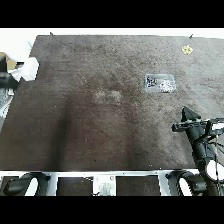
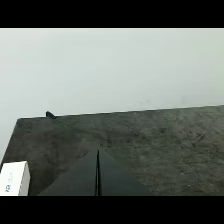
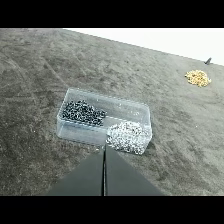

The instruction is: Fold the box and place the chain.

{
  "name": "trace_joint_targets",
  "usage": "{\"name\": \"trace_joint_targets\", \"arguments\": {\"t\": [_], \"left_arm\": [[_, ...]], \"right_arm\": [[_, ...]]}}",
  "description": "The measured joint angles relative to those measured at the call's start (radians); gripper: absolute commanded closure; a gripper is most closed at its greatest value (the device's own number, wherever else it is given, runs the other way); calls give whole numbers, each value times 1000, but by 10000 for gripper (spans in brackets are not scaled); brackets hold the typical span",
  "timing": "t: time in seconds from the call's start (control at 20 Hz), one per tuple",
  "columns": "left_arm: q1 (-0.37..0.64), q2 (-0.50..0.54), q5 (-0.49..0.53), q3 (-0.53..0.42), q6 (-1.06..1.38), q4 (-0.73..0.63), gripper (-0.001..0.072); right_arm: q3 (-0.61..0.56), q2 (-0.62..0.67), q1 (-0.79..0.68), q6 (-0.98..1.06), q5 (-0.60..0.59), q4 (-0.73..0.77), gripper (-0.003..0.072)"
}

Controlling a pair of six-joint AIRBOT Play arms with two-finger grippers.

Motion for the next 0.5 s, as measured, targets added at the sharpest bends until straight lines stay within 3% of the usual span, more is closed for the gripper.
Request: {"name": "trace_joint_targets", "arguments": {"t": [0.25,0.5], "left_arm": [[-64,284,148,-255,36,-6,706],[-76,362,263,-373,45,-7,702]], "right_arm": [[0,0,0,0,0,0,685],[0,0,0,0,0,0,685]]}}
